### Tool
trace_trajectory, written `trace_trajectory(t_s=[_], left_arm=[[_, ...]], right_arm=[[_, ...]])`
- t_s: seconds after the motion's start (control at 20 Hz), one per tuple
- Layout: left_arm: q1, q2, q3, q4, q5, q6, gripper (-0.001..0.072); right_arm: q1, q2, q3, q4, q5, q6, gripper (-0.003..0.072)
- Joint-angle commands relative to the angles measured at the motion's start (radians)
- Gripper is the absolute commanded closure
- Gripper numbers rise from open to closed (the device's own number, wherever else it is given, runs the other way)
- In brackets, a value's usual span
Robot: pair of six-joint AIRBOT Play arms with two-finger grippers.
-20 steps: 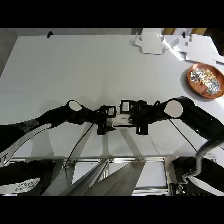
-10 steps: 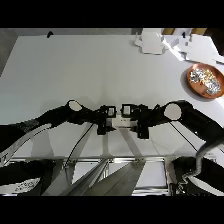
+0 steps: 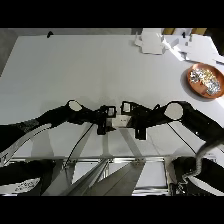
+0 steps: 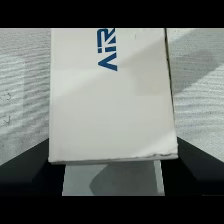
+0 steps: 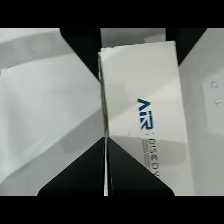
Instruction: Fold the box and place the chain.
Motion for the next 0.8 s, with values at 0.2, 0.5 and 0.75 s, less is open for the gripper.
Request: trace_trajectory(t_s=[0.2,0.5,0.75], left_arm=[[0.000,0.001,0.000,0.000,0.000,-0.001,0.0602],[0.000,0.001,0.000,0.000,0.000,-0.001,0.0602],[0.000,0.001,0.000,0.000,0.000,-0.001,0.0602]], right_arm=[[0.000,-0.038,-0.001,-0.027,-0.045,0.053,0.0674],[0.000,-0.055,-0.006,-0.034,0.001,0.053,0.0674],[0.000,-0.062,-0.025,-0.051,-0.012,0.053,0.0674]])
